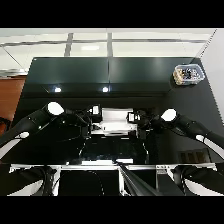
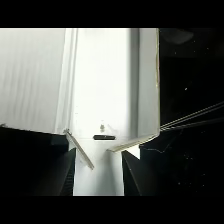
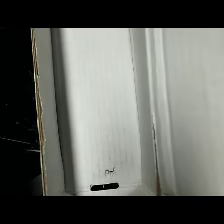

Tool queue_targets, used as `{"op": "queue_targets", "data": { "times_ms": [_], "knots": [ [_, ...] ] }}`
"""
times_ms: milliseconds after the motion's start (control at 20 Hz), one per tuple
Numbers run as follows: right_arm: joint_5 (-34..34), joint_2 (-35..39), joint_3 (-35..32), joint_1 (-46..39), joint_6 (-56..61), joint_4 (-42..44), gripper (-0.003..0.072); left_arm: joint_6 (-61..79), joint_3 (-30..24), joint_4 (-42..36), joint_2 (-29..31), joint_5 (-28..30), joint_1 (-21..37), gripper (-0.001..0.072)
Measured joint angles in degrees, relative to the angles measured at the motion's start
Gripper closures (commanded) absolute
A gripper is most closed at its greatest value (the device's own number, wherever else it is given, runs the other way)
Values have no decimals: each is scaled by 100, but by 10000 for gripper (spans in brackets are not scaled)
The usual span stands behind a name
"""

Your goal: Fold the box and place the chain.

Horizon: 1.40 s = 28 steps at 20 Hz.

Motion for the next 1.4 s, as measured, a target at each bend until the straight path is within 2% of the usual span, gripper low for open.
{"op": "queue_targets", "data": {
  "times_ms": [350,600,650,700,1050,1150,1200,1250,1300,1350,1400],
  "knots": [
    [0,0,0,0,2,0,506,13,0,-111,-17,-122,0,381],
    [2,0,0,0,7,2,505,13,0,-542,-44,-15,-72,381],
    [2,0,0,0,7,2,506,13,0,-599,-68,48,-114,420],
    [2,0,0,0,7,2,505,13,0,-632,-96,114,-155,493],
    [2,0,0,0,4,2,506,11,0,-933,-417,295,-264,493],
    [2,0,0,0,2,0,505,0,0,-966,-452,313,-271,627],
    [2,0,0,0,-2,0,506,0,0,-970,-463,332,-273,628],
    [0,0,0,0,-2,0,506,0,0,-979,-470,326,-275,628],
    [2,0,0,0,-2,0,506,0,0,-984,-476,326,-275,593],
    [2,0,0,0,-2,-2,506,4,0,-986,-476,326,-275,438],
    [2,0,0,0,-2,-2,506,7,0,-988,-483,328,-275,396]
  ]
}}
